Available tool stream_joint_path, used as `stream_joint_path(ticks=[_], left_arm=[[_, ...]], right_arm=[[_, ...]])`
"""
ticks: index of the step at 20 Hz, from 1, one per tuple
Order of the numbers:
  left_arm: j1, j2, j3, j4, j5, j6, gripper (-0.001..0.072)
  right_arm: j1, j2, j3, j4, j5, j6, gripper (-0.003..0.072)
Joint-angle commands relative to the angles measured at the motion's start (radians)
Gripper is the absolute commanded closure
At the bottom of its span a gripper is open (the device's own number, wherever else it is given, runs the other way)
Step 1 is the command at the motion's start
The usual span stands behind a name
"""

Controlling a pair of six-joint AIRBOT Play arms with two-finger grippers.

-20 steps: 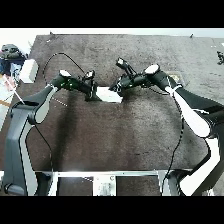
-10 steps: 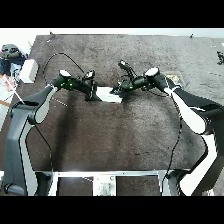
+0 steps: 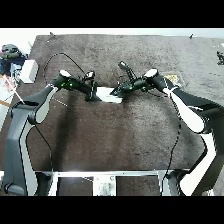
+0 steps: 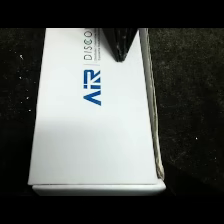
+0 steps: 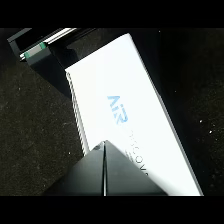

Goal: Fold the box and place the chain.

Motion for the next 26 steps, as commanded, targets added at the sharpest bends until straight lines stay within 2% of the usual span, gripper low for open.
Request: stream_joint_path(ticks=[1,3,5,7,11,13,15,18,22,26], left_arm=[[0.000,0.000,0.000,-0.001,0.000,0.000,0.0184],[0.000,0.000,0.000,-0.001,0.000,0.000,0.0184],[0.000,0.000,0.000,-0.001,0.000,0.000,0.0184],[0.000,0.000,0.000,-0.001,0.000,0.000,0.0184],[0.000,0.000,0.000,-0.001,0.000,0.000,0.0184],[0.000,0.000,0.000,-0.001,0.000,0.000,0.0184],[0.000,0.000,0.000,-0.001,0.000,0.000,0.0184],[0.000,0.000,0.000,-0.001,0.000,0.000,0.0184],[0.000,0.000,0.000,-0.002,0.000,0.000,0.0184],[0.000,0.000,0.000,-0.003,-0.001,0.000,0.0184]], right_arm=[[0.000,-0.003,0.000,-0.107,-0.045,0.008,0.0678],[0.000,0.004,0.000,-0.110,-0.050,0.008,0.0679],[0.000,0.049,0.000,-0.034,-0.054,-0.023,0.0681],[0.002,0.137,0.000,0.051,-0.070,-0.059,0.0680],[0.002,0.352,-0.036,0.080,-0.077,-0.041,0.0681],[0.002,0.488,-0.128,0.087,-0.138,-0.040,0.0681],[0.002,0.637,-0.266,0.086,-0.224,-0.041,0.0681],[-0.001,0.842,-0.507,0.049,-0.415,-0.033,0.0680],[0.000,1.055,-0.809,0.057,-0.620,-0.033,0.0680],[0.000,1.216,-1.013,0.075,-0.799,-0.033,0.0679]])
